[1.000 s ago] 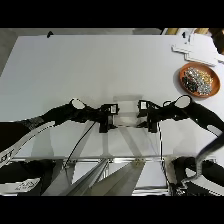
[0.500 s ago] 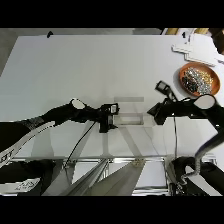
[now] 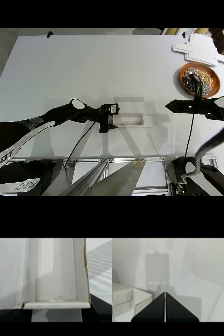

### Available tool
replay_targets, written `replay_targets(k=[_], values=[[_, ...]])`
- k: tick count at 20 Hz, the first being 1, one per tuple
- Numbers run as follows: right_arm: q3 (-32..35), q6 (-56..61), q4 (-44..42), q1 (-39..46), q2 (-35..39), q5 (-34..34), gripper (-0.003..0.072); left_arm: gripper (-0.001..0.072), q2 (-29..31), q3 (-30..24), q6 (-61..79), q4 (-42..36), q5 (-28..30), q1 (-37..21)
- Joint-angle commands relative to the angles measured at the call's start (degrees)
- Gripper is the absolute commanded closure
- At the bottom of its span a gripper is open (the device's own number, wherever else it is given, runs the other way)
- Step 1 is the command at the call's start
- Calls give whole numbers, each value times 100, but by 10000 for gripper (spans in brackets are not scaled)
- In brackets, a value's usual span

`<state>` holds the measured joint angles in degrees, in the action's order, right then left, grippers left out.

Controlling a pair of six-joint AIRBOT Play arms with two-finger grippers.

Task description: Fold the box and place the chain.

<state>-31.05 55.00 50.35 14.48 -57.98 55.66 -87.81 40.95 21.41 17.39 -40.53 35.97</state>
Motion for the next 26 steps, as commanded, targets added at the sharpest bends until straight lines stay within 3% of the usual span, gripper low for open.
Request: replay_targets(k=[1,7,19,21,23,26], values=[[70,501,251,-339,-669,245,667,503,4,-2,0,2,0,-2],[321,487,24,-796,-1397,107,667,503,4,-2,0,4,0,-2],[326,146,-682,-809,-619,717,656,503,4,-2,0,4,-15,20],[326,7,-922,-973,-616,861,553,503,4,-2,0,4,-15,20],[326,-4,-916,-1207,-619,916,403,503,4,-2,0,7,-20,20],[326,0,-920,-1480,-619,833,380,503,4,-2,0,4,-37,22]])
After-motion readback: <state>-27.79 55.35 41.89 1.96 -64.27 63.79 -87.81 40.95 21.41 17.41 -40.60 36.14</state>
